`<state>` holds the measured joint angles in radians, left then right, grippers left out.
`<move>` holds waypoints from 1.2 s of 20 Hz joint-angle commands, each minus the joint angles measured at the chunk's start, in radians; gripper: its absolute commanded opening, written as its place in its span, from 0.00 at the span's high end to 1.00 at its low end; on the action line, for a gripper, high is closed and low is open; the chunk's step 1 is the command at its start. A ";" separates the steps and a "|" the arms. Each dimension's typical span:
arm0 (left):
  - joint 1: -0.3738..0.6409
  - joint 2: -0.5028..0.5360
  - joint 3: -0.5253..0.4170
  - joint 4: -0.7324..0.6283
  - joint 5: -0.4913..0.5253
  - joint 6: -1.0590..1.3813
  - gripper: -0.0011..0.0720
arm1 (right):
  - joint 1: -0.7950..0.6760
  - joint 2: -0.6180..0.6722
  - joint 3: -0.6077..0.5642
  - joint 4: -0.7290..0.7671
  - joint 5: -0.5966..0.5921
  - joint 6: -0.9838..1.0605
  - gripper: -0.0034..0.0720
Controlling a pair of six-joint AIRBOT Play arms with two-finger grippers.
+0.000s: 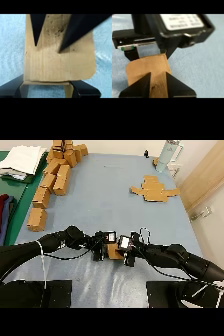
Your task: Fold the box.
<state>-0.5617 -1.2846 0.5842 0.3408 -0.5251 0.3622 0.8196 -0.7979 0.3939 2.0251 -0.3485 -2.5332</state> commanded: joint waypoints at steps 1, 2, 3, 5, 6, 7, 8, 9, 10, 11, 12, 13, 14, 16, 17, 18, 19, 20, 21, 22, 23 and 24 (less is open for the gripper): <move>0.000 0.000 0.001 0.000 0.000 0.001 0.27 | 0.018 0.006 -0.009 -0.056 -0.022 -0.017 0.43; 0.000 0.000 0.001 0.000 0.000 0.000 0.27 | 0.018 0.006 -0.009 -0.056 -0.036 -0.036 0.38; 0.000 0.000 0.001 0.000 0.000 0.000 0.27 | 0.018 0.006 -0.008 -0.055 -0.046 -0.050 0.35; 0.000 0.000 0.001 0.000 0.000 0.000 0.27 | 0.018 0.006 -0.007 -0.056 -0.065 -0.072 0.25; 0.000 0.000 0.001 0.000 0.000 0.000 0.27 | 0.018 0.006 -0.007 -0.060 -0.071 -0.072 0.25; 0.000 0.000 0.001 0.000 0.000 0.000 0.27 | 0.018 0.006 -0.007 -0.074 -0.071 -0.072 0.25; 0.000 0.000 0.001 0.000 0.000 0.000 0.27 | 0.017 0.005 -0.007 -0.082 -0.071 -0.072 0.25; 0.000 0.000 0.001 0.000 0.000 0.000 0.27 | 0.014 0.005 -0.007 -0.086 -0.071 -0.071 0.25; 0.000 0.000 0.001 0.000 0.000 0.000 0.27 | 0.014 0.005 -0.007 -0.087 -0.069 -0.071 0.25; 0.000 0.000 0.001 0.000 0.000 0.000 0.27 | 0.015 0.006 -0.006 -0.097 -0.067 -0.071 0.25; 0.000 0.000 0.001 0.000 0.000 0.000 0.27 | 0.019 0.006 -0.007 -0.123 -0.068 -0.069 0.25; 0.000 0.000 0.001 0.000 0.000 0.000 0.27 | 0.029 0.006 -0.006 -0.164 -0.060 -0.044 0.25; 0.000 0.000 0.001 0.000 0.000 0.000 0.27 | 0.047 0.008 -0.006 -0.212 -0.037 0.008 0.25; 0.000 0.000 0.001 0.000 0.000 0.000 0.27 | 0.107 0.018 -0.006 -0.417 0.007 0.195 0.27; 0.000 0.000 0.001 0.000 0.000 0.000 0.27 | 0.140 0.020 -0.007 -0.537 0.007 0.311 0.27; 0.000 0.000 0.001 0.000 0.000 0.000 0.27 | 0.173 0.020 -0.007 -0.656 -0.003 0.428 0.27; 0.000 0.000 0.001 0.000 0.000 0.000 0.27 | 0.213 0.020 -0.007 -0.776 -0.024 0.553 0.27; 0.000 0.000 0.001 0.000 0.000 0.000 0.27 | 0.252 0.020 -0.007 -0.881 -0.044 0.664 0.27; 0.000 0.000 0.001 0.000 0.000 0.000 0.27 | 0.293 0.020 -0.007 -0.994 -0.064 0.777 0.27; 0.000 0.000 0.001 0.000 0.000 0.000 0.27 | 0.330 0.018 -0.007 -1.101 -0.085 0.883 0.27; 0.000 0.000 0.001 0.000 0.000 0.001 0.27 | 0.357 0.013 -0.007 -1.189 -0.107 0.961 0.27; 0.000 0.000 0.001 0.000 0.000 0.000 0.27 | 0.379 0.005 -0.007 -1.272 -0.128 1.029 0.27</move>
<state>-0.5617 -1.2846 0.5842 0.3408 -0.5251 0.3626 1.1156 -0.7837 0.3874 1.0927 -0.4171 -1.8198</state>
